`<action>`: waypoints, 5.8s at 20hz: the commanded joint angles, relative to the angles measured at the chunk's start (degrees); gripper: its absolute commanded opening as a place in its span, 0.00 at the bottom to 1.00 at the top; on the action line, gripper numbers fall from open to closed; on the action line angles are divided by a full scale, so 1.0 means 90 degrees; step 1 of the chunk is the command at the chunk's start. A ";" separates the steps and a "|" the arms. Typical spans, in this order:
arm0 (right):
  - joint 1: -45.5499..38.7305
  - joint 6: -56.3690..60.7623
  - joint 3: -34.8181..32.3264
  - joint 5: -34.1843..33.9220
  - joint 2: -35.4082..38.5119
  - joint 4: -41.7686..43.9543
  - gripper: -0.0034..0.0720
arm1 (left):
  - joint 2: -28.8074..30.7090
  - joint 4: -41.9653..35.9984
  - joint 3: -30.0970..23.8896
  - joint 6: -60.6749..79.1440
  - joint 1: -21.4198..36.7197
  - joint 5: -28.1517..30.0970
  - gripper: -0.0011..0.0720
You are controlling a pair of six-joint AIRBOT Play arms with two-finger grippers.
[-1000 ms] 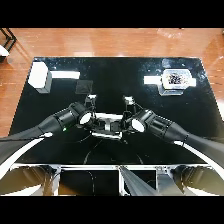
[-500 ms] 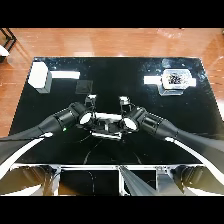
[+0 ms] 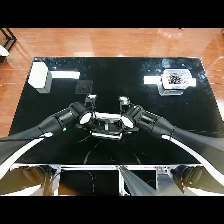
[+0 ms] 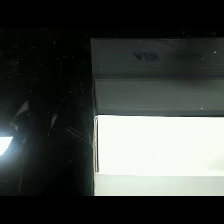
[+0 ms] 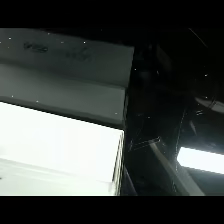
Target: Fold the box and place the chain.
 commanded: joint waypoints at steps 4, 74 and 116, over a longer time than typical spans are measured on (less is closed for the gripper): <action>0.0022 0.0041 0.0206 0.0036 -0.0005 -0.0170 0.08 | -0.0005 0.0000 -0.0002 0.0000 -0.0002 0.0002 0.05; -0.0245 -0.1015 0.0464 0.0831 0.0884 -0.0250 0.79 | -0.0005 -0.0104 -0.0002 0.0027 -0.0007 -0.0005 0.05; -0.0058 -0.0073 0.0340 0.0032 -0.0391 -0.0160 0.07 | -0.0005 -0.0121 -0.0002 0.0041 -0.0007 0.0002 0.05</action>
